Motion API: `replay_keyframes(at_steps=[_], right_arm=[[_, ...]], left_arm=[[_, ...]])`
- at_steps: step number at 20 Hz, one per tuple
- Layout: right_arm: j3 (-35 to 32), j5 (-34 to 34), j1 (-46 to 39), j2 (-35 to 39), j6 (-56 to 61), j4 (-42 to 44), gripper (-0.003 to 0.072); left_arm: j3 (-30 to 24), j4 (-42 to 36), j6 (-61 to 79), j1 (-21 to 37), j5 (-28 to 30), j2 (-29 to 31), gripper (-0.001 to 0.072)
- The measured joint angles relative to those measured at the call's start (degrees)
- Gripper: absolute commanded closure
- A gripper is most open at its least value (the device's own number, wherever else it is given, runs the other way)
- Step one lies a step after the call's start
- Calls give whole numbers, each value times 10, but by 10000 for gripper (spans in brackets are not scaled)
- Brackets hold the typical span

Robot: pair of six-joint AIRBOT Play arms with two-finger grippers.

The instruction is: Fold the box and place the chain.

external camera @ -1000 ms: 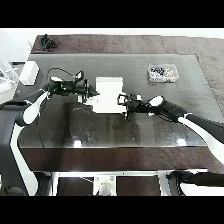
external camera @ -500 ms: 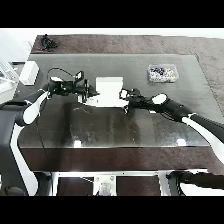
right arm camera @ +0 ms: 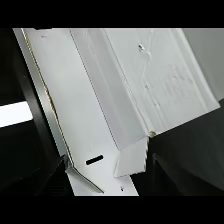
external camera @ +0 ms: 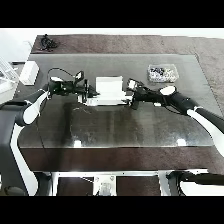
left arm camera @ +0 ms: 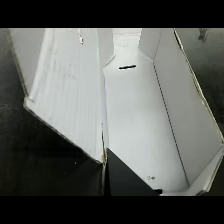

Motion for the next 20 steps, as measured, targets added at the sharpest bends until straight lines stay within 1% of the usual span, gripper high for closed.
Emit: replay_keyframes(at_steps=[5, 10, 15, 20], right_arm=[[62, 107, -41, -60, -9, 12, 47], [115, 185, -69, -115, -19, 16, 47], [165, 235, -83, -158, -23, 7, 47], [197, 259, -87, -179, -23, -9, 47]], left_arm=[[0, 0, 0, 0, 0, 0, 689], [0, 0, 0, 0, 0, 0, 689], [0, 0, 0, 0, 0, 0, 689], [0, 0, 0, 0, 0, 0, 689]])
